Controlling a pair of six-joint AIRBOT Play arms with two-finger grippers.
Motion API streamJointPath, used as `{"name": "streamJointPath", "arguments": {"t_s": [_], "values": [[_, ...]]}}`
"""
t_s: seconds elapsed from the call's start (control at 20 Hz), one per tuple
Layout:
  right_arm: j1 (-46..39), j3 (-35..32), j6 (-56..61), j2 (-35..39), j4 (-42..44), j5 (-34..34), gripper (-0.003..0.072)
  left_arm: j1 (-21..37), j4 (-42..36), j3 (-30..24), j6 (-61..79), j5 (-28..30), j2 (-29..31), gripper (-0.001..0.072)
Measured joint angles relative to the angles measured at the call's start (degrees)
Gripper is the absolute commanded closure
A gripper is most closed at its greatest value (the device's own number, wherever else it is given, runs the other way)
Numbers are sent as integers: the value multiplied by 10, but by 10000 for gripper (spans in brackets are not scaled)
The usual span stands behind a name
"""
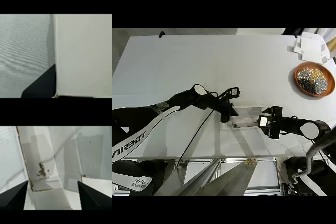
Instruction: Fold the box and place the chain.
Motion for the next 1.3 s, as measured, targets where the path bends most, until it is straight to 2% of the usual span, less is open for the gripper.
{"name": "streamJointPath", "arguments": {"t_s": [0.2,1.3], "values": [[-19,2,-5,-7,19,2,-6,0,0,0,0,0,0,701],[-117,23,-196,-65,165,66,-8,0,0,0,0,0,0,701]]}}
